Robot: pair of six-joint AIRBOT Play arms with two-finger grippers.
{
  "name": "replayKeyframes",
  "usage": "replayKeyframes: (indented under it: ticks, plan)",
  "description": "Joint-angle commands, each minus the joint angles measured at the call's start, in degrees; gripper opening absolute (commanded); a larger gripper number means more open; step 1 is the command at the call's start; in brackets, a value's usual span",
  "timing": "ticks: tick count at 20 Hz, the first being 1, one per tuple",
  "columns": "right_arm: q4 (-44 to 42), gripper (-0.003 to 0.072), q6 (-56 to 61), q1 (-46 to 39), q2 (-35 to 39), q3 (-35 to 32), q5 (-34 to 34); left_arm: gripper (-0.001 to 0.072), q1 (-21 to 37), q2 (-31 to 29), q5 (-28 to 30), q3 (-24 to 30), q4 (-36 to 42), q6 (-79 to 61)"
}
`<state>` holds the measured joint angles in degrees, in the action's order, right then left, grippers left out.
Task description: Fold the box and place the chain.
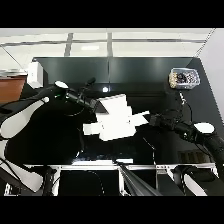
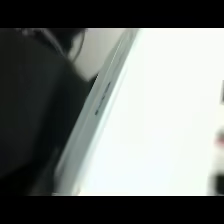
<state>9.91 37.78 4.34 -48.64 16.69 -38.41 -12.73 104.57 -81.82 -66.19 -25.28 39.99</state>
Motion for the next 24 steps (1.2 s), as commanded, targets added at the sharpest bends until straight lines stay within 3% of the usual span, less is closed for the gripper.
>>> replayKeyframes:
  ticks: [1,3,5,6,9,10,11,12,15,17,20,24]
  plan:
    - [0.04,0.001,0.13,0.07,0.04,-0.04,0.11,0.0484,-2.29,1.27,-1.81,-5.03,-11.67,-1.05]
    - [-0.02,0.0011,0.15,0.07,0.04,-0.04,0.07,0.0481,-2.93,1.27,-1.18,-5.81,-11.69,-1.07]
    - [0.0,0.0011,0.15,0.07,0.04,-0.04,0.02,0.0212,-3.15,1.29,-1.18,-5.92,-11.78,-1.53]
    - [0.0,0.0011,0.15,0.07,0.04,-0.04,0.04,0.0135,-3.13,1.29,-1.18,-5.92,-11.76,-2.03]
    - [-0.2,0.0015,-0.17,0.07,0.04,0.11,-0.09,0.0027,-2.99,1.27,-2.34,-5.92,-11.76,-2.23]
    - [1.2,0.0235,-0.2,0.07,0.04,0.76,0.09,0.0026,-2.86,1.27,-3.61,-5.92,-11.76,-2.16]
    - [3.56,0.061,-0.13,0.07,0.04,2.14,-0.02,0.0025,-2.62,1.18,-4.98,-5.92,-11.78,-2.01]
    - [7.17,0.0699,-0.15,0.07,0.04,4.33,-1.11,0.0023,-2.43,0.83,-6.03,-5.9,-11.96,-1.31]
    - [26.88,0.0698,-0.33,0.07,0.04,15.67,-10.78,0.0021,-2.89,-2.99,-4.33,-4.7,-13.73,0.28]
    - [36.57,0.0698,-1.31,0.07,0.04,21.9,-17.42,0.0021,-4.42,-8.5,2.78,-0.52,-13.18,-3.89]
    - [38.64,0.0697,-10.08,0.52,-0.09,23.54,-20.35,0.0024,-7.54,-15.56,16.74,6.47,-12.41,-16.22]
    - [39.28,0.0696,-21.64,5.64,-0.24,19.17,-15.78,0.0025,-9.44,-15.23,17.86,6.38,-13.55,-30.75]
